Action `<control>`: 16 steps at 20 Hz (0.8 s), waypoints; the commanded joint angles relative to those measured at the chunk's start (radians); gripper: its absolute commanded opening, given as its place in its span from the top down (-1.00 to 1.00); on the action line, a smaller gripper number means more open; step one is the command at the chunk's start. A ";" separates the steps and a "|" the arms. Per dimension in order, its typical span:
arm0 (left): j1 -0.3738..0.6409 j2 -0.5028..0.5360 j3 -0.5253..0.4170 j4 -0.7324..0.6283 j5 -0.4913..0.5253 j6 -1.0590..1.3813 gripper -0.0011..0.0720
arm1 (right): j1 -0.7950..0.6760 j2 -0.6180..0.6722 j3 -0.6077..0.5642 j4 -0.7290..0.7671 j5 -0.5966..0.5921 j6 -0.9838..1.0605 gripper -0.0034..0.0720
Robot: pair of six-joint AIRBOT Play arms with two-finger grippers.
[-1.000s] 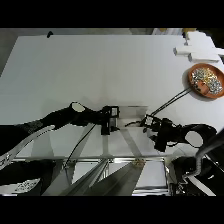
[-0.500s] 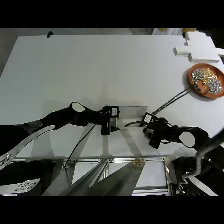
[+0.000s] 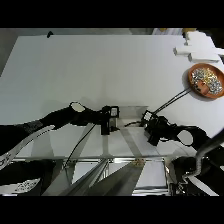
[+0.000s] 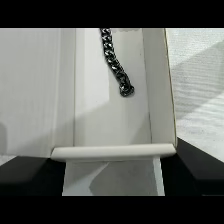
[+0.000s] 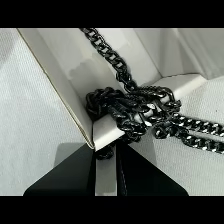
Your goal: Fold the box and place the chain.
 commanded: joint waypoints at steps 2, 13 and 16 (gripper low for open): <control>-0.001 0.000 0.000 -0.002 0.002 -0.002 0.88 | 0.000 0.034 0.008 -0.130 0.071 0.121 0.88; -0.001 0.000 0.000 -0.002 0.002 -0.002 0.88 | 0.000 0.075 0.367 -0.264 0.525 0.252 0.88; -0.001 0.000 0.000 -0.002 0.002 -0.002 0.88 | 0.000 0.000 0.568 -0.193 0.621 0.297 0.88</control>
